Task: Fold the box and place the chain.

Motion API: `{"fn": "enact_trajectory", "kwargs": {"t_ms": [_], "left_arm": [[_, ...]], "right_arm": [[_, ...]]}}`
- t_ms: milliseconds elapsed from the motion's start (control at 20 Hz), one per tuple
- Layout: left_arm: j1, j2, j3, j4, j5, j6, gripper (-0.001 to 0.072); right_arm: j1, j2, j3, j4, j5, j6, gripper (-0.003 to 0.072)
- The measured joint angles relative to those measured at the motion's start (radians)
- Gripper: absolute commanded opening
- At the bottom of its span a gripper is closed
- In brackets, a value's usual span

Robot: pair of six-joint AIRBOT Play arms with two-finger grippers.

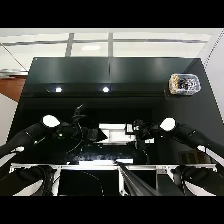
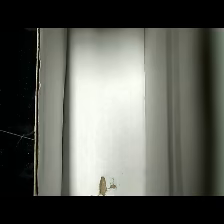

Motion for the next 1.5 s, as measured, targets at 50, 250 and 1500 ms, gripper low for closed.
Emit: {"fn": "enact_trajectory", "kwargs": {"t_ms": [50, 250, 1500], "left_arm": [[-0.014, 0.0, 0.0, 0.0, 0.016, -0.013, 0.0705], [-0.047, 0.0, 0.0, 0.0, 0.08, -0.051, 0.0705], [-0.173, 0.0, 0.06, 0.233, 0.243, -0.339, 0.0694]], "right_arm": [[0.0, 0.0, 0.0, 0.0, 0.0, 0.0, 0.0532], [0.0, 0.0, 0.0, 0.001, -0.002, 0.0, 0.0532], [0.0, 0.0, 0.0, 0.002, -0.003, 0.001, 0.0532]]}}
